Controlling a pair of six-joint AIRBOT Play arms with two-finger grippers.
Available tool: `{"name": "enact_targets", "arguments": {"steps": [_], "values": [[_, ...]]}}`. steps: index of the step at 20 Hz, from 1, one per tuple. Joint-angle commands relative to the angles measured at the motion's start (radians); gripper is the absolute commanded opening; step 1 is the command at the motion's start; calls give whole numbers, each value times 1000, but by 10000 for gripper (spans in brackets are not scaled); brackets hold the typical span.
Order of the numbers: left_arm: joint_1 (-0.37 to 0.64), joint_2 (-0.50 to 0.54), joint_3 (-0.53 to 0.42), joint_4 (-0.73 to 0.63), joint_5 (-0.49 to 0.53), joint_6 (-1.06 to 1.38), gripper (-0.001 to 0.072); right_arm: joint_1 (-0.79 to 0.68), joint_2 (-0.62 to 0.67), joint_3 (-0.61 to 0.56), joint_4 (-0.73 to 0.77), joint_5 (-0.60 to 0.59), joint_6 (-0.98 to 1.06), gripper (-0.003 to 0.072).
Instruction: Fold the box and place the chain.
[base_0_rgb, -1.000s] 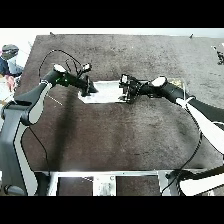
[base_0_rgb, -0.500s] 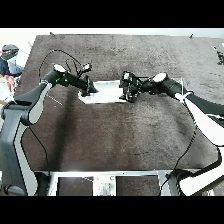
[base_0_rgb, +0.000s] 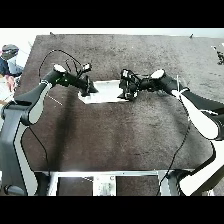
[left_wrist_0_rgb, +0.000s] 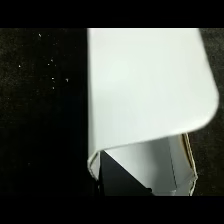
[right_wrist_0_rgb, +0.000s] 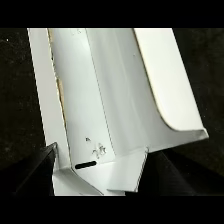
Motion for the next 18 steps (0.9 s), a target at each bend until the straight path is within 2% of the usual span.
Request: {"name": "enact_targets", "arguments": {"steps": [1, 10, 14, 18], "values": [[-1, 0, 0, 0, 1, 0, 12, -1, -50, 45, -3, 76, 16, 701], [-1, 0, 0, -1, 1, 0, 12, -7, -107, 59, -2, 105, -20, 700], [-1, 0, 0, 0, 0, 0, 12, -7, -165, 133, 23, 171, -18, 699], [-1, 0, 0, 0, 0, 0, 12, -6, -171, 154, 29, 192, -19, 699]]}}
